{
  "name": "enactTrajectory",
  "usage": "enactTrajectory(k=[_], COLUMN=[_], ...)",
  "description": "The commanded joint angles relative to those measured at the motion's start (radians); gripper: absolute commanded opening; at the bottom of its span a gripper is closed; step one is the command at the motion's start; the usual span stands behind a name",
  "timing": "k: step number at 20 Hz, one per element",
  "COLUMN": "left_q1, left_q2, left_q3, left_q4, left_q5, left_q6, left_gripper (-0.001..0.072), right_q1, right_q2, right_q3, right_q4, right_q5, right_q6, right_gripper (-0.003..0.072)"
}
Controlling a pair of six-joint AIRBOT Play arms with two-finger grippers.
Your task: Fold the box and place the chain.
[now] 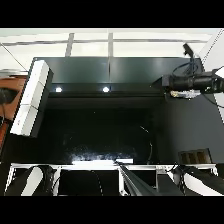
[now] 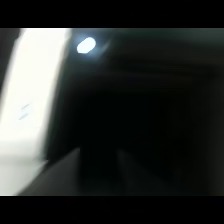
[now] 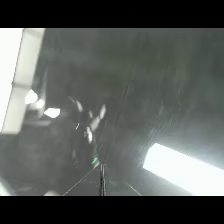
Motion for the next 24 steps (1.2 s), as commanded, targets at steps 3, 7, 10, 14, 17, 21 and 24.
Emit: enactTrajectory(k=[3,7,10,14,17,21,24], left_q1=[-0.558,-0.810,-0.902,-0.882,-0.866,-0.867,-0.867], left_q2=[0.020,0.019,0.014,0.023,0.025,0.019,0.019], left_q3=[0.094,0.047,-0.081,-0.087,-0.087,-0.087,-0.087], left_q4=[-0.034,0.301,0.541,0.533,0.534,0.529,0.529], left_q5=[0.143,0.266,0.333,0.353,0.356,0.356,0.356], left_q6=[-0.066,-0.431,-0.649,-0.650,-0.650,-0.651,-0.651], left_gripper=[0.0032,0.0031,0.0031,0.0035,0.0035,0.0034,0.0035], right_q1=[0.001,0.001,0.001,0.003,0.003,0.003,0.003], right_q2=[0.122,0.390,0.463,0.461,0.461,0.461,0.461], right_q3=[0.142,-0.118,-0.410,-0.478,-0.478,-0.478,-0.478], right_q4=[-0.487,-0.835,-0.752,-0.681,-0.680,-0.680,-0.679], right_q5=[-0.029,-0.170,-0.349,-0.284,-0.271,-0.271,-0.271], right_q6=[0.174,0.401,0.418,0.419,0.419,0.419,0.419], right_gripper=[0.0030,0.0031,0.0032,0.0031,0.0031,0.0031,0.0031])
